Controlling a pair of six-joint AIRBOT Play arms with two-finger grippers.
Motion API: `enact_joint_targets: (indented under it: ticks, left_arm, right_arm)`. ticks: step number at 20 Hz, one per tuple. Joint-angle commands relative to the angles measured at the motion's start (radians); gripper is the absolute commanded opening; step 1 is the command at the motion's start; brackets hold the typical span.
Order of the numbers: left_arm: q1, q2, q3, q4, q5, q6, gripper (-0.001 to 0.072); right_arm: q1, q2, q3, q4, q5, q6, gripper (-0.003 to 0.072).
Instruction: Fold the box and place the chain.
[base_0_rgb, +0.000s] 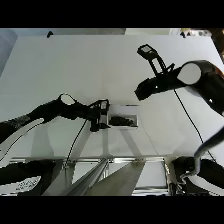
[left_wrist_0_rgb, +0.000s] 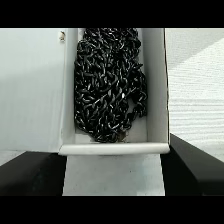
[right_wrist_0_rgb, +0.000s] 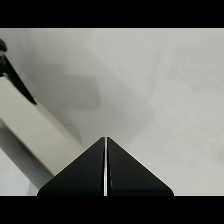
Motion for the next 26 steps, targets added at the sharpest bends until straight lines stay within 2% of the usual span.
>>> enact_joint_targets:
  ticks: [1,6,14,22,26]
  left_arm:
    - [0.000,0.000,0.000,0.000,0.000,0.000,0.0275]
    - [0.000,0.000,0.000,0.000,0.000,0.000,0.0275]
    - [0.000,0.000,0.000,0.000,0.000,0.000,0.0275]
    - [0.001,0.000,0.000,0.000,0.000,0.000,0.0275]
    - [0.001,0.000,0.000,0.000,0.000,0.000,0.0275]
  right_arm:
    - [-0.052,-0.082,0.008,0.069,0.063,-0.183,0.0020]
    - [0.021,-0.165,0.008,0.076,0.164,-0.211,0.0020]
    - [0.121,-0.168,0.008,0.068,0.255,-0.212,0.0022]
    - [0.231,-0.152,0.008,0.065,0.222,-0.344,0.0023]
    - [0.273,-0.111,0.008,-0.025,0.222,-0.401,0.0028]
